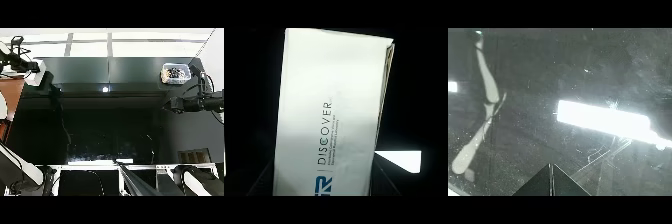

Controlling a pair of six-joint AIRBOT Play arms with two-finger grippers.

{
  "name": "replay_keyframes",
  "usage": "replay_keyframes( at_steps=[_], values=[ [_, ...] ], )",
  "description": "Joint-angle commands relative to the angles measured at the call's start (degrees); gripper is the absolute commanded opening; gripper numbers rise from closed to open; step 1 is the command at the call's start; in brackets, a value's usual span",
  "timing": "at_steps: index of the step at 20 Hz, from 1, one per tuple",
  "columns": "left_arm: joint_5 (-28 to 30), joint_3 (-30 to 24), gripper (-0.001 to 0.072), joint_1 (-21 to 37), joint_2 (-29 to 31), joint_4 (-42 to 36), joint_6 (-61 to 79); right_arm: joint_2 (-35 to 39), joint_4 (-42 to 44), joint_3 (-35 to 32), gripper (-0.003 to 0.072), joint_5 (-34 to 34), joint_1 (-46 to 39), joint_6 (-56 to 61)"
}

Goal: Fold the box and place the chain.

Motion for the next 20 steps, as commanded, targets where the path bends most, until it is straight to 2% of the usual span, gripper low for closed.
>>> replay_keyframes(
  at_steps=[1, 2, 4, 6, 7, 8, 9, 10, 12, 14, 17, 18, 20],
  values=[
    [2.2, 0.9, 0.0555, 1.9, -2.4, -2.6, -1.0, 0.0, 0.0, 0.1, 0.0018, -0.1, 0.0, 0.4],
    [1.9, 1.5, 0.0711, 1.6, -1.9, -2.6, -2.0, 0.0, 0.0, 0.1, 0.0018, -0.2, 0.0, 0.4],
    [1.2, 4.3, 0.0711, 1.1, 0.4, -3.1, -7.6, 0.0, 0.0, 0.1, 0.0018, -0.2, 0.0, 0.4],
    [-0.7, 4.6, 0.0705, 0.4, 5.4, -6.6, -14.7, 0.0, -0.1, 0.1, 0.0018, -1.2, 0.0, 0.3],
    [-3.8, 4.3, 0.0592, 0.1, 8.0, -9.9, -16.0, 0.0, -0.2, 0.1, 0.0018, -2.6, 0.0, 0.3],
    [-7.9, 3.1, 0.0213, -0.4, 10.8, -13.5, -15.5, 0.0, -0.3, 0.0, 0.0018, -4.4, 0.0, 0.3],
    [-11.1, 0.9, 0.0028, -1.2, 13.7, -17.2, -12.2, 0.0, -0.3, 0.0, 0.0018, -6.6, 0.0, 0.0],
    [-13.4, -2.2, 0.0028, -2.4, 16.6, -20.1, -10.3, 0.0, -0.3, -0.1, 0.0018, -8.3, 0.0, -0.7],
    [-14.1, -10.2, 0.0026, -6.8, 23.8, -20.3, -8.5, 0.0, -0.5, -1.6, 0.0018, -11.6, 0.0, -3.8],
    [-10.2, -21.7, 0.0027, -13.0, 33.1, -15.2, -9.0, 0.0, -0.9, -4.9, 0.0017, -15.8, 0.3, -5.7],
    [2.2, -44.6, 0.0027, -21.4, 49.9, -6.2, -14.6, 0.0, -3.2, -10.3, 0.0018, -27.0, 3.2, -5.8],
    [7.1, -52.7, 0.0028, -22.9, 55.4, -6.2, -15.0, 0.0, -5.1, -11.1, 0.0018, -28.3, 4.1, -5.8],
    [14.4, -66.1, 0.0028, -24.9, 63.8, -7.1, -16.0, 0.0, -8.4, -11.2, 0.0019, -25.7, 4.7, -5.7]
  ],
)
